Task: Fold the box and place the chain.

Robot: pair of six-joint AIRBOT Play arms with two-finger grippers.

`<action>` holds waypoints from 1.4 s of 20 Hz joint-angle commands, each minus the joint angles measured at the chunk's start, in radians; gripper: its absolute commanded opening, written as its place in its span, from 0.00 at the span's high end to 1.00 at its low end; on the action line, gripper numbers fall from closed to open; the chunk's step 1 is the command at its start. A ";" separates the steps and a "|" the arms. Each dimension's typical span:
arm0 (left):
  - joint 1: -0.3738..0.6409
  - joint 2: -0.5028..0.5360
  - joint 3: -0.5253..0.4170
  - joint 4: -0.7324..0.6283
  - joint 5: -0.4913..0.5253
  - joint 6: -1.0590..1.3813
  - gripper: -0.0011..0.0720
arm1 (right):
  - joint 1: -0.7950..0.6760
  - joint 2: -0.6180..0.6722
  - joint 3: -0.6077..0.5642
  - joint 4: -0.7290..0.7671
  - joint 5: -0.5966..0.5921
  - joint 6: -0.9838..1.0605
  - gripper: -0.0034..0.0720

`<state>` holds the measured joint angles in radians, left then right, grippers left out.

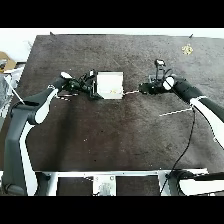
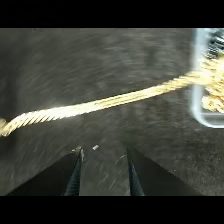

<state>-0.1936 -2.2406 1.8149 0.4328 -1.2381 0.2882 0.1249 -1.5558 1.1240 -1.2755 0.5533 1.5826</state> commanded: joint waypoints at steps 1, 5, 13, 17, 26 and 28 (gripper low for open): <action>0.000 0.000 0.000 0.001 0.000 0.000 0.67 | -0.056 -0.054 -0.035 0.174 -0.153 0.016 0.50; 0.000 0.000 0.000 0.000 0.000 0.000 0.67 | -0.055 -0.124 -0.035 0.272 -0.232 0.015 0.50; 0.000 0.000 0.000 0.000 0.000 0.000 0.67 | 0.006 -0.161 -0.035 0.433 -0.377 0.011 0.94; 0.000 0.000 0.000 0.000 0.000 0.000 0.67 | 0.103 0.005 -0.033 0.362 -0.390 0.008 0.94; 0.000 0.000 0.000 0.000 0.000 0.000 0.67 | 0.407 0.202 0.171 0.194 -0.547 0.008 0.94; 0.000 0.000 0.000 0.000 0.000 0.000 0.67 | 0.449 0.196 0.178 0.140 -0.522 0.008 0.94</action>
<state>-0.1936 -2.2406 1.8149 0.4332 -1.2381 0.2882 0.5014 -1.3659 1.2568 -1.0611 0.0265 1.5902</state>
